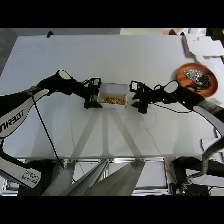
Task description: Fold the box and place the chain.
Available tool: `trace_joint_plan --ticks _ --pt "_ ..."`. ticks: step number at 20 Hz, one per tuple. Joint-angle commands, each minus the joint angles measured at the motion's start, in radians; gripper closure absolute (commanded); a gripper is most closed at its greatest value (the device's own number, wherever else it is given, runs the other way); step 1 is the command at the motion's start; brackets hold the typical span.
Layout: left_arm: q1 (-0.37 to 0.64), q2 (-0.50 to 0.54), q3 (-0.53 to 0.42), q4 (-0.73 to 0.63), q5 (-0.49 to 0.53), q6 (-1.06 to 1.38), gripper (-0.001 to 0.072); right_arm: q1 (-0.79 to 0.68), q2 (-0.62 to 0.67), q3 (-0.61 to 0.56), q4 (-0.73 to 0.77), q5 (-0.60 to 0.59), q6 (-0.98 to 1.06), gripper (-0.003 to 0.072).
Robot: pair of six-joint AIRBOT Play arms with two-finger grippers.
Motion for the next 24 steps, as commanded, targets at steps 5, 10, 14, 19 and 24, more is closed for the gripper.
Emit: trace_joint_plan --ticks 5,10,14,19,24 --pt "0.001 0.0 0.0 0.0 0.0 0.0 0.0434 -0.003 -0.071 -0.001 0.198 0.003 -0.228 0.041" --pt "0.001 0.0 0.0 0.0 0.0 0.0 0.0434 -0.003 -0.082 -0.001 0.199 0.01 -0.228 0.048" --pt "0.001 0.0 0.0 0.0 0.0 0.0 0.0434 0.017 -0.082 -0.001 0.198 0.013 -0.229 0.065" --pt "0.001 0.0 0.0 0.0 0.0 0.0 0.0434 0.043 -0.08 -0.001 0.188 -0.012 -0.224 0.0679" --pt "0.001 0.0 0.0 0.0 0.0 0.0 0.0434 0.08 -0.012 -0.001 0.067 -0.131 -0.088 0.0679"
